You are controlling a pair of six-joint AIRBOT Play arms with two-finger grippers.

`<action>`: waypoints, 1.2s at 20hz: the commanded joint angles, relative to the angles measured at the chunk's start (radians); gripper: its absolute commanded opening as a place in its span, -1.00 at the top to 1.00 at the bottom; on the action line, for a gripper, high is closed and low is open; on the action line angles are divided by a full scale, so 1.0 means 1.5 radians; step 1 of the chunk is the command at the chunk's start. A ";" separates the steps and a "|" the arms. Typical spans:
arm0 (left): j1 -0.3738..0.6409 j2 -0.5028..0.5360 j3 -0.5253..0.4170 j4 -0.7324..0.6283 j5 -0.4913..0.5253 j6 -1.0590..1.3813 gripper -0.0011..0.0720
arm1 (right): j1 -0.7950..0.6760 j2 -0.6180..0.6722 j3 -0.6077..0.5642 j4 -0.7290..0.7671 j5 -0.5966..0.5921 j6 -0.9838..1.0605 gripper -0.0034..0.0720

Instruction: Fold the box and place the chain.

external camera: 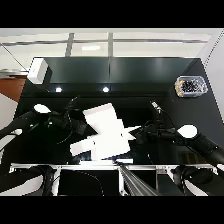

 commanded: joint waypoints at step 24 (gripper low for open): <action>-0.042 -0.061 0.099 0.116 -0.089 0.168 0.90 | -0.099 0.011 0.053 -0.134 0.105 0.069 -0.96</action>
